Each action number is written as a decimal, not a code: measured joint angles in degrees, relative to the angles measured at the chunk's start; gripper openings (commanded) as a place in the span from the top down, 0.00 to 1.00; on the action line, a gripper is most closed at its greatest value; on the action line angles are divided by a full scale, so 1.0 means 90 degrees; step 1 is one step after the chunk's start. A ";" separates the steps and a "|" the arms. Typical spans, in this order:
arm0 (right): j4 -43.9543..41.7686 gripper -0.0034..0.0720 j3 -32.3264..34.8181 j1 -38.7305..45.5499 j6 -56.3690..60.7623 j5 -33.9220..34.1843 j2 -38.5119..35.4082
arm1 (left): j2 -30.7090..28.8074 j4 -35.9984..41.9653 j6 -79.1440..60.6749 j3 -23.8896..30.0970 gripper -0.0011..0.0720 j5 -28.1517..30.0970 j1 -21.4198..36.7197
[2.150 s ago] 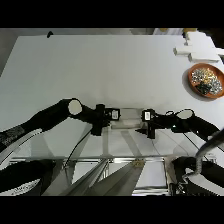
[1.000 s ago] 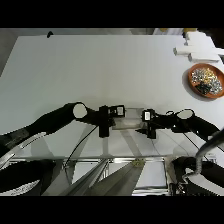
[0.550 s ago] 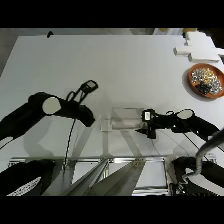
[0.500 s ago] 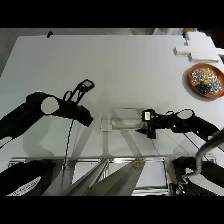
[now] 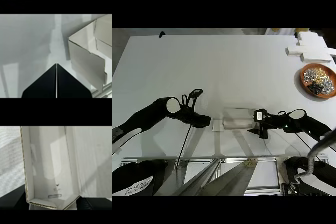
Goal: Fold the box and place the chain.
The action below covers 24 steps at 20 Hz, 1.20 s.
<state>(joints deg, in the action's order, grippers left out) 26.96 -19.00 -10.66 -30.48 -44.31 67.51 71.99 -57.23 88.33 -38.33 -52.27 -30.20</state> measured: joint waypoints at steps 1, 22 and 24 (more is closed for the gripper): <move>0.0000 0.41 0.0000 0.0000 0.0000 0.0000 0.0000 | 0.0087 0.0058 0.0024 0.0005 0.98 0.0046 -0.0051; 0.0000 0.41 0.0000 0.0000 -0.0002 0.0000 0.0000 | 0.0350 0.0767 0.0075 -0.0804 0.76 0.0114 -0.0797; 0.0000 0.41 0.0000 0.0000 -0.0002 -0.0002 0.0000 | 0.0352 0.0777 0.0075 -0.0823 0.76 0.0114 -0.0811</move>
